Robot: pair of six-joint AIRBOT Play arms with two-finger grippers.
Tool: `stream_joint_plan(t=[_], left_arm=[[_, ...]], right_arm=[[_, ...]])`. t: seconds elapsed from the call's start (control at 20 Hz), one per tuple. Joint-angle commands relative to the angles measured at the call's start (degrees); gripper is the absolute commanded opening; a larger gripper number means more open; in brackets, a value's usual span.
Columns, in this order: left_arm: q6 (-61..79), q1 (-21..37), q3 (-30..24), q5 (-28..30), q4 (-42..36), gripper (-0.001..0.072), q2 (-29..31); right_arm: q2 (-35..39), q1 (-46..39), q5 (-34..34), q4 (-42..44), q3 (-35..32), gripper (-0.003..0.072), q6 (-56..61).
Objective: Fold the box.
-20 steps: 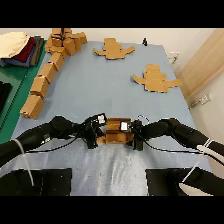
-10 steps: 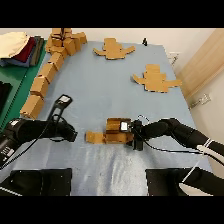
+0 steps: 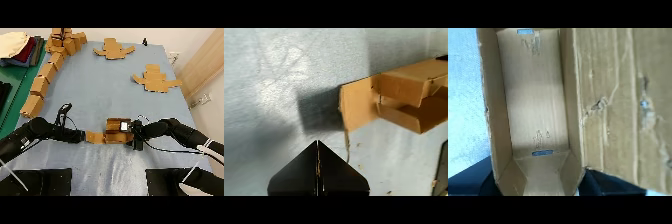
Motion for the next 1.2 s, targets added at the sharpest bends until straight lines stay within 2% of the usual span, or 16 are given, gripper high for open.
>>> stream_joint_plan(t=[0.0, 0.35, 0.55, 0.85, 1.1, 1.15], left_arm=[[5.33, -1.01, -0.26, 2.56, -8.98, 0.0013, -5.55], [4.96, -7.32, -0.17, 9.29, -12.24, 0.0014, -8.17], [5.97, -8.81, 2.97, 5.07, -13.03, 0.0013, -7.48], [5.27, -9.05, 6.62, 5.05, -13.53, 0.0016, -6.40], [4.09, -9.05, 6.99, 4.92, -15.26, 0.0018, -6.84], [4.24, -9.11, 7.02, 4.90, -16.20, 0.0182, -7.39]], right_arm=[[0.02, 0.02, 0.00, 0.00, 0.02, 0.0585, 0.00], [0.02, 0.02, 0.00, 0.00, 0.02, 0.0585, 0.00], [0.02, 0.02, -0.02, 0.00, 0.02, 0.0585, 0.00], [0.02, 0.02, 0.00, 0.00, 0.02, 0.0585, 0.00], [0.02, 0.02, 0.00, 0.00, 0.02, 0.0585, 0.00], [0.02, 0.02, 0.00, 0.00, 0.02, 0.0585, 0.00]])
